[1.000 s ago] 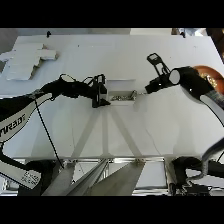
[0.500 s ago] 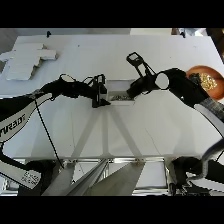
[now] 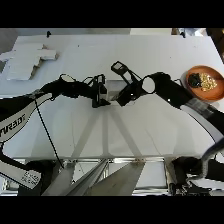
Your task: Fold the box and place the chain.
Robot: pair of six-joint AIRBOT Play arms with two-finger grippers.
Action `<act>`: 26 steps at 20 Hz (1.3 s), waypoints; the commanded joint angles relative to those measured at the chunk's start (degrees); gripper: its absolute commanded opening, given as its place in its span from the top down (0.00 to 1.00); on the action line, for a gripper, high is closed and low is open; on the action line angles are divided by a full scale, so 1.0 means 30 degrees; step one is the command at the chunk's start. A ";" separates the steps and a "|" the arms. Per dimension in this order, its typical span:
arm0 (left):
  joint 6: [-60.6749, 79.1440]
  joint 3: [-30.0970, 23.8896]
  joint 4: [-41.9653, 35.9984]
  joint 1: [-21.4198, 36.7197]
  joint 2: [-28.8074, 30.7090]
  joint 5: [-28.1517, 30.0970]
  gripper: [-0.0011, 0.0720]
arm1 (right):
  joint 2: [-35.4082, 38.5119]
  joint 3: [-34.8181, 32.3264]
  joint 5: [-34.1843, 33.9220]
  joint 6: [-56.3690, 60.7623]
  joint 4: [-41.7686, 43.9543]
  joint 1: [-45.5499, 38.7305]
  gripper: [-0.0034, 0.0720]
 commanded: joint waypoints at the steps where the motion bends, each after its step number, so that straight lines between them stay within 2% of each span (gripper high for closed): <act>1: 0.0007 0.0007 0.0000 -0.0007 0.0000 0.0000 0.30 | -0.1231 0.0036 0.0029 0.0597 0.0109 0.0117 0.88; 3: 0.0007 0.0007 0.0000 -0.0007 0.0000 0.0000 0.30 | -0.1151 0.0036 -0.0022 0.0583 0.0168 0.0095 0.69; 7: 0.0007 0.0007 0.0000 -0.0007 0.0000 0.0000 0.30 | -0.0138 0.0036 -0.0029 0.0576 0.0175 -0.0372 0.69; 11: 0.0007 0.0007 0.0007 0.0000 0.0000 0.0000 0.30 | 0.2135 0.0036 0.0146 0.0444 0.0197 -0.1166 0.69; 13: 0.0007 0.0007 0.0000 -0.0007 0.0000 0.0007 0.30 | 0.2922 0.0036 0.1173 -0.0670 0.0219 -0.2361 0.69; 14: 0.0007 0.0007 0.0000 -0.0007 0.0000 0.0000 0.30 | 0.3082 0.0036 0.2011 -0.1953 0.0321 -0.3075 0.62; 15: 0.0007 0.0007 0.0000 -0.0007 0.0000 0.0000 0.30 | 0.3140 0.0029 0.3009 -0.3147 0.0670 -0.3956 0.53; 18: 0.0007 0.0007 0.0000 -0.0007 0.0000 0.0000 0.30 | 0.3126 -0.0146 0.4823 -0.5792 0.2310 -0.6732 0.52; 20: 0.0007 0.0007 0.0000 -0.0007 0.0000 0.0000 0.30 | 0.2994 -0.0160 0.4830 -0.6346 0.3257 -0.8313 0.47; 23: 0.0007 0.0007 0.0000 -0.0007 0.0000 0.0000 0.30 | 0.2164 -0.0160 0.5180 -0.7708 0.3774 -0.9602 0.47; 26: 0.0007 0.0007 0.0000 -0.0007 0.0000 0.0000 0.30 | 0.0576 -0.0160 0.5836 -1.3529 0.4262 -0.9632 0.48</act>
